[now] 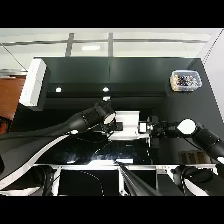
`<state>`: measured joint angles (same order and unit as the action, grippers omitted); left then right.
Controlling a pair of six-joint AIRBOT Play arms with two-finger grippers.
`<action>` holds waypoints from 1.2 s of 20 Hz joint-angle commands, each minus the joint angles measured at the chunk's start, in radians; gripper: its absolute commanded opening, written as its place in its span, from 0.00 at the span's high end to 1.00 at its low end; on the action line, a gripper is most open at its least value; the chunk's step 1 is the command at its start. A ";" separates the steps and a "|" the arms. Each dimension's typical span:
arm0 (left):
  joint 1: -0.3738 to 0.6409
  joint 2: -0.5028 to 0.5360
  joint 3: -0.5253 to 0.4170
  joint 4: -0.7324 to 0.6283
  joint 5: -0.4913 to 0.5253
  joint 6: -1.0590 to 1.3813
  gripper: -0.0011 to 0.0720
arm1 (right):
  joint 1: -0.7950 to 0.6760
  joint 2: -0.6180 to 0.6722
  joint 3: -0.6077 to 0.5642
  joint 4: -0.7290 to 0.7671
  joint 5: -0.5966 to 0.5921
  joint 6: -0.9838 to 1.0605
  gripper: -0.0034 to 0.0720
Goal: Fold the box and place the chain.
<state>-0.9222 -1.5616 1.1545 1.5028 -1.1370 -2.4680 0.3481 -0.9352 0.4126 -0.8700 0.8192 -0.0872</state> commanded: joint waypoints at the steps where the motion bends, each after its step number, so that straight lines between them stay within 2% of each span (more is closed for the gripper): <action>1: 0.000 -0.001 0.001 -0.002 0.001 0.000 0.94 | 0.003 -0.005 0.000 0.035 -0.004 -0.022 0.49; 2: 0.000 -0.001 0.001 -0.002 0.001 0.000 0.94 | 0.008 -0.008 0.000 0.056 -0.005 -0.022 0.56; 10: 0.000 -0.001 0.001 -0.002 0.001 0.000 0.94 | 0.069 -0.041 0.000 0.163 -0.047 0.021 0.56; 24: 0.000 -0.001 0.001 -0.002 0.002 0.000 0.94 | 0.069 -0.056 0.000 0.163 -0.047 0.021 0.56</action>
<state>-0.9222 -1.5623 1.1545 1.5013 -1.1370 -2.4683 0.4160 -0.9878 0.4126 -0.7063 0.7731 -0.0669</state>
